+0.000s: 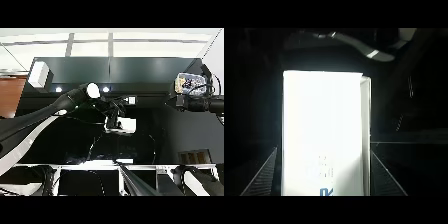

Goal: Fold the box and place the chain.

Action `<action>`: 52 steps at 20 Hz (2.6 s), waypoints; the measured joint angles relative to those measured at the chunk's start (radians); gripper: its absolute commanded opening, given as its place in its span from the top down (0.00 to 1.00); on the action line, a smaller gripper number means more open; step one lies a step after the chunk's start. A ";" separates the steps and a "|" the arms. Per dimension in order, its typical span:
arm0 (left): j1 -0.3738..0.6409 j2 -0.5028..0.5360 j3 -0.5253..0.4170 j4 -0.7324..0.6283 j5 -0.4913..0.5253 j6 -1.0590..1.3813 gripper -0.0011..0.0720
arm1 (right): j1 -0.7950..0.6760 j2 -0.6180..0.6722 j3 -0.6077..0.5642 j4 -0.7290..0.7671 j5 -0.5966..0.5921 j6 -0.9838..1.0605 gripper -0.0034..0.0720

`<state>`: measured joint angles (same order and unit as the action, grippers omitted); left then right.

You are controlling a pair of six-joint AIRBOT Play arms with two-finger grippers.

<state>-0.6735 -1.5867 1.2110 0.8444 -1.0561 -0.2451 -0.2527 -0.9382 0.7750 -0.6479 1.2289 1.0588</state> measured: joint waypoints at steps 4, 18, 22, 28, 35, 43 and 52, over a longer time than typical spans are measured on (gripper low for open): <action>-0.014 0.005 0.000 0.055 0.011 -0.059 0.02 | 0.000 0.000 0.000 0.000 0.001 0.000 0.94; -0.061 0.008 0.000 0.094 0.034 -0.088 0.02 | 0.000 0.000 0.000 0.000 0.002 0.000 0.94; -0.066 0.013 0.000 0.093 0.036 -0.089 0.02 | 0.000 0.000 0.000 0.000 0.003 0.000 0.94; -0.066 0.091 0.000 0.196 0.037 -0.188 0.02 | 0.000 0.000 0.000 -0.010 0.009 0.000 0.94; -0.060 0.169 -0.073 0.266 0.143 -0.351 0.02 | 0.000 0.000 0.000 -0.056 0.005 -0.001 0.94; -0.124 0.146 -0.110 0.245 0.226 -0.361 0.02 | -0.002 0.000 0.000 -0.068 -0.048 -0.005 0.94; -0.132 0.144 -0.113 0.220 0.171 -0.365 0.02 | -0.002 0.000 0.000 -0.072 -0.077 -0.010 0.94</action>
<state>-0.8055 -1.4429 1.0985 1.0649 -0.8848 -0.6098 -0.2550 -0.9382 0.7750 -0.7197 1.1522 1.0492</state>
